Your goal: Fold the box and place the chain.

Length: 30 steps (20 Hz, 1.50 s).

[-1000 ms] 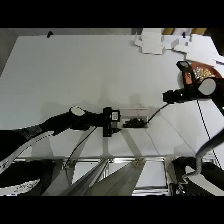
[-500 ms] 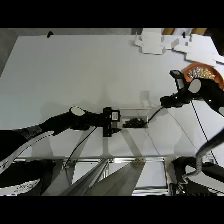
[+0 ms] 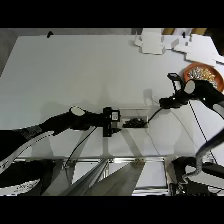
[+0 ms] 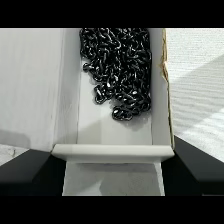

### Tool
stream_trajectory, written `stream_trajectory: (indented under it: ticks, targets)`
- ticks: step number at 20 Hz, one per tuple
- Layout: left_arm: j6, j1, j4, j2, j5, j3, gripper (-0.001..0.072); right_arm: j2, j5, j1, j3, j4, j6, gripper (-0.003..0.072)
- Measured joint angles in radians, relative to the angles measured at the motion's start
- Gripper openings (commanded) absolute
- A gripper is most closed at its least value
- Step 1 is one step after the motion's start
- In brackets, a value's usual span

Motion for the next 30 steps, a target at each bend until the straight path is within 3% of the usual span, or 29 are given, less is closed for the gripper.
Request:
stream_trajectory:
  ticks: [2, 9, 19, 24, 30]
  targets:
    - [0.0, 0.0, 0.0, 0.0, 0.0, 0.0, 0.0139, -0.011, 0.002, -0.001, 0.002, -0.012, 0.003, 0.0016]
    - [0.0, 0.0, 0.0, 0.0, 0.0, 0.0, 0.0139, 0.069, 0.032, 0.0, 0.0, -0.006, 0.005, 0.0015]
    - [0.0, 0.0, 0.0, 0.0, 0.0, 0.0, 0.0139, 0.506, 0.235, 0.13, 0.0, 0.002, 0.006, 0.0015]
    - [0.0, 0.0, 0.0, 0.0, 0.0, 0.0, 0.0139, 0.66, 0.308, 0.241, 0.0, 0.13, 0.005, 0.0016]
    - [0.0, 0.0, 0.0, 0.0, 0.0, 0.0, 0.0139, 0.709, 0.305, 0.309, 0.0, 0.328, -0.008, 0.0016]
